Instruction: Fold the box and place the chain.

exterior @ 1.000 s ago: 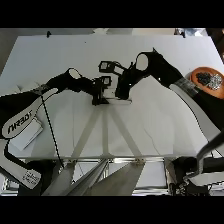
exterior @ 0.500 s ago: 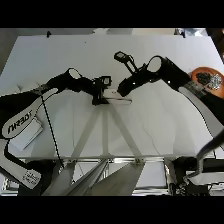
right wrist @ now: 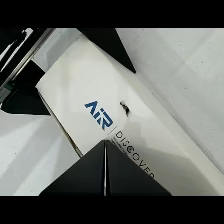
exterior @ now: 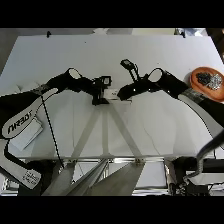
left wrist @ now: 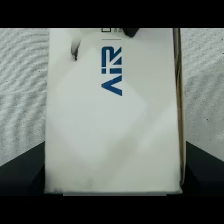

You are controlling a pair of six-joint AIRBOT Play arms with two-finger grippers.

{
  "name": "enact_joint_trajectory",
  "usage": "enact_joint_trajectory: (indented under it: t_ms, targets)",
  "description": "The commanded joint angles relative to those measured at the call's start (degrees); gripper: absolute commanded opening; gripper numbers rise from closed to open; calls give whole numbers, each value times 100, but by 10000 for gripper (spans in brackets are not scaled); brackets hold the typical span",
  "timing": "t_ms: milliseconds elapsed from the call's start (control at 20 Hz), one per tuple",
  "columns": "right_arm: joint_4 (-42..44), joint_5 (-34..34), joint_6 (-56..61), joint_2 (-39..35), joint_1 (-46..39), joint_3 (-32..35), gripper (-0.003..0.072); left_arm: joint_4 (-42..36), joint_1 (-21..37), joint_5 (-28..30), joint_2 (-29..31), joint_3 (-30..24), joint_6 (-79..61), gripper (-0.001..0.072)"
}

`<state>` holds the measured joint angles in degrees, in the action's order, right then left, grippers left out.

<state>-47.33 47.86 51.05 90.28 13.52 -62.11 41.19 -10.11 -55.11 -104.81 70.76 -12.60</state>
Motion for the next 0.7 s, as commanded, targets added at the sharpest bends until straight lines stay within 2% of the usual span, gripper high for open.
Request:
enact_joint_trajectory:
  t_ms: [0,150,350,500,650]
  targets:
    - [42,-177,9,-181,-9,52,8,0,0,2,0,7,0,516]
    - [203,-625,-9,-660,-9,52,8,0,0,4,0,7,0,516]
    - [214,-651,-13,-1191,-9,153,7,0,0,4,0,7,0,516]
    - [409,-728,-9,-1189,-9,664,7,0,0,2,0,7,0,516]
    - [699,-1226,-9,-1008,-9,1314,8,0,0,2,0,7,0,516]
